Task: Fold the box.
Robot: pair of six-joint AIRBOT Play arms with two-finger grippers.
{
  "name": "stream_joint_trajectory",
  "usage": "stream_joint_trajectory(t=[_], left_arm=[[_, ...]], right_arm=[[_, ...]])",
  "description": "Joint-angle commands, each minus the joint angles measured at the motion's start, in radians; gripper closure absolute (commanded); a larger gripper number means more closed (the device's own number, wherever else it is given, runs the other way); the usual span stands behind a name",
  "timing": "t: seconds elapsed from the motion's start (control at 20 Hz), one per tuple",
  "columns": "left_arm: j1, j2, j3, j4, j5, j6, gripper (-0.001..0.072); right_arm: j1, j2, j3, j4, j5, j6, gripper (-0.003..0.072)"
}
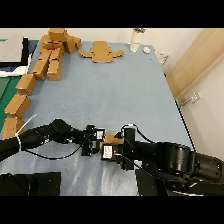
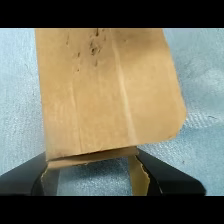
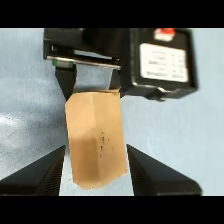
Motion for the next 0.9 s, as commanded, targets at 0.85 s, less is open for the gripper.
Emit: stream_joint_trajectory(t=[0.85], left_arm=[[0.0, 0.0, 0.0, 0.0, 0.0, 0.0, 0.0338]], right_arm=[[-0.027, -0.2, 0.01, -0.015, 0.077, -0.1, 0.0176]])
